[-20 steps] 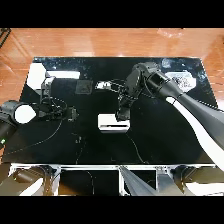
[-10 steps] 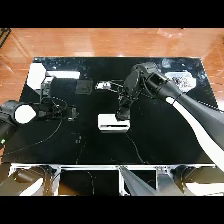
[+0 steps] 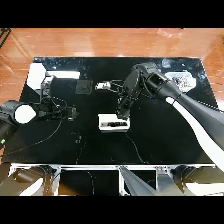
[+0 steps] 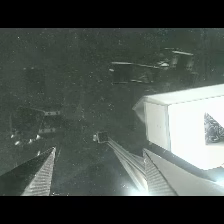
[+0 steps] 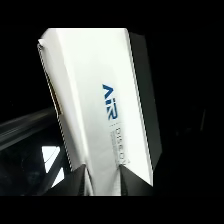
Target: Fold the box and place the chain.
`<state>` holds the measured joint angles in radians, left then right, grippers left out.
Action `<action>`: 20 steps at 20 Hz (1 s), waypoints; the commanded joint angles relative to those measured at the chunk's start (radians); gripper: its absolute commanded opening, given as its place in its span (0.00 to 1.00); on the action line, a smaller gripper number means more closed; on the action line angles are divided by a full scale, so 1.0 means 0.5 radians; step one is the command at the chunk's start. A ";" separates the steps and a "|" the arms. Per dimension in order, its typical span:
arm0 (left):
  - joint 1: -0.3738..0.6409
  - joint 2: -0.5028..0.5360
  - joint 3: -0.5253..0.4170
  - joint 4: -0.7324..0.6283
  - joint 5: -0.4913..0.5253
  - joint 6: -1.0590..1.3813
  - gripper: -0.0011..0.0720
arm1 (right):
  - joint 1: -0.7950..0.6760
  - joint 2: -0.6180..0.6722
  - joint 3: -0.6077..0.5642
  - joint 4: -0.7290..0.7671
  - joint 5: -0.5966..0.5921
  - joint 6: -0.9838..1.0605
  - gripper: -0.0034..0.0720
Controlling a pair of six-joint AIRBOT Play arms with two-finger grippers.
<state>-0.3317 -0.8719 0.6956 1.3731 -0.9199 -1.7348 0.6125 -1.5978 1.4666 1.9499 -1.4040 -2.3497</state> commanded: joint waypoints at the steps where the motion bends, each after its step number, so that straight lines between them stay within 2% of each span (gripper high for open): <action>1: 0.002 -0.002 -0.001 0.001 0.000 0.000 0.89 | 0.010 -0.002 -0.001 0.018 -0.013 -0.008 0.35; 20: 0.002 -0.002 -0.001 0.001 0.000 0.000 0.89 | 0.089 -0.002 -0.001 -0.080 -0.015 -0.002 0.35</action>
